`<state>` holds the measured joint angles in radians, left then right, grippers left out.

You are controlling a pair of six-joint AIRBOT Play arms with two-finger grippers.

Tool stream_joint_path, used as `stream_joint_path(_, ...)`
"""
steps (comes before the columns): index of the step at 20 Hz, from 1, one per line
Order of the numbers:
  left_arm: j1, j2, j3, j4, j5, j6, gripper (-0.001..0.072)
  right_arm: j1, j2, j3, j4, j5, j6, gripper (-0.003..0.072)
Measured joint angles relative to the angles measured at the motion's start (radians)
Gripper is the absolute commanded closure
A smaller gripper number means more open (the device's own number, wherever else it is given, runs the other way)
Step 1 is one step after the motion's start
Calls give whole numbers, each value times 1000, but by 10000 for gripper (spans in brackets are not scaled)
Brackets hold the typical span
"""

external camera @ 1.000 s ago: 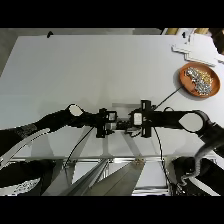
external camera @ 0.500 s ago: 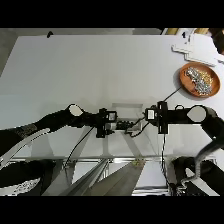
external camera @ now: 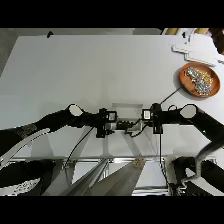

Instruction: Fold the box and place the chain.

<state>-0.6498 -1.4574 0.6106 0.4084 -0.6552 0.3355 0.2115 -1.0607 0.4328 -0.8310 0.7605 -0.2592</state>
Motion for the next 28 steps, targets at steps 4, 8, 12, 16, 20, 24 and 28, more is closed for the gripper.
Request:
stream_joint_path(4,0,0,0,0,0,0,491,0,-1,-1,48,-6,-18,669)
stream_joint_path(8,0,0,0,0,0,0,491,0,107,-1,-60,11,114,669)
stream_joint_path(12,0,0,0,0,0,0,491,0,259,-1,-60,90,201,669)
stream_joint_path(16,0,0,0,0,0,0,491,52,348,-1,158,135,207,668)
stream_joint_path(20,0,0,0,0,0,0,491,216,364,-1,274,39,180,670)
stream_joint_path(24,0,0,0,0,0,0,491,334,307,-1,312,-79,169,535)
stream_joint_path(28,0,0,0,0,0,0,491,367,237,-1,304,-127,165,388)
